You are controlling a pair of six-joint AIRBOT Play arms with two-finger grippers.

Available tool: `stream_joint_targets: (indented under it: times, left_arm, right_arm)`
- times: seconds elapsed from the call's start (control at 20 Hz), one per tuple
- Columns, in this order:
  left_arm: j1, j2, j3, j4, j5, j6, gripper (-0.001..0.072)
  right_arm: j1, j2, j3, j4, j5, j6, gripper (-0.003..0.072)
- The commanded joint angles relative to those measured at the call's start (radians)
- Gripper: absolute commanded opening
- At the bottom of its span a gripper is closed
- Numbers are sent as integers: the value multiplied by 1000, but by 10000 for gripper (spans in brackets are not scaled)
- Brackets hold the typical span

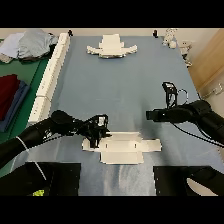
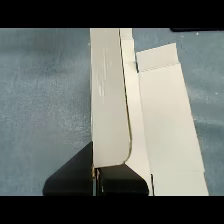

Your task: Fold the box.

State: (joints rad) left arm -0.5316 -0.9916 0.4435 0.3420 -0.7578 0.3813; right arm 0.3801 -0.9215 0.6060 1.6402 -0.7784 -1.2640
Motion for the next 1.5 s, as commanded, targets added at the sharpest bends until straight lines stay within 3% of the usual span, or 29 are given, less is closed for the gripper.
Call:
stream_joint_targets:
  times: [0.0, 0.4, 0.6, 0.8, 0.9, 1.0, 1.2, 1.25, 1.3, 1.35, 1.45]
  left_arm:
    - [2, -12, 1, 11, -26, -18, 14]
    - [2, -11, -3, 33, -56, -63, 14]
    - [2, -11, -3, 33, -54, -79, 15]
    - [2, -11, -3, 32, -56, -79, 14]
    - [2, -11, -3, 33, -55, -79, 14]
    - [2, -11, -3, 33, -55, -79, 15]
    - [2, -11, -3, 33, -56, -79, 14]
    - [2, -11, -3, 33, -56, -79, 15]
    - [2, -11, -3, 33, -55, -79, 15]
    - [2, -11, -3, 33, -56, -79, 15]
    - [2, -11, -3, 33, -56, -79, 15]
  right_arm:
    - [0, 0, 0, 0, 0, 0, 1]
    - [0, 2, 2, 53, -44, 0, 1]
    - [0, 52, 38, 130, -290, -1, 0]
    - [36, 191, 57, 192, -534, 43, 0]
    - [103, 256, 48, 260, -604, 51, 0]
    - [220, 278, 32, 283, -595, -37, 0]
    - [587, 277, -46, 270, -440, -375, 2]
    - [667, 274, -64, 248, -419, -416, 87]
    - [738, 267, -82, 214, -391, -425, 370]
    - [793, 259, -96, 164, -362, -424, 530]
    - [863, 229, -114, 42, -295, -423, 603]
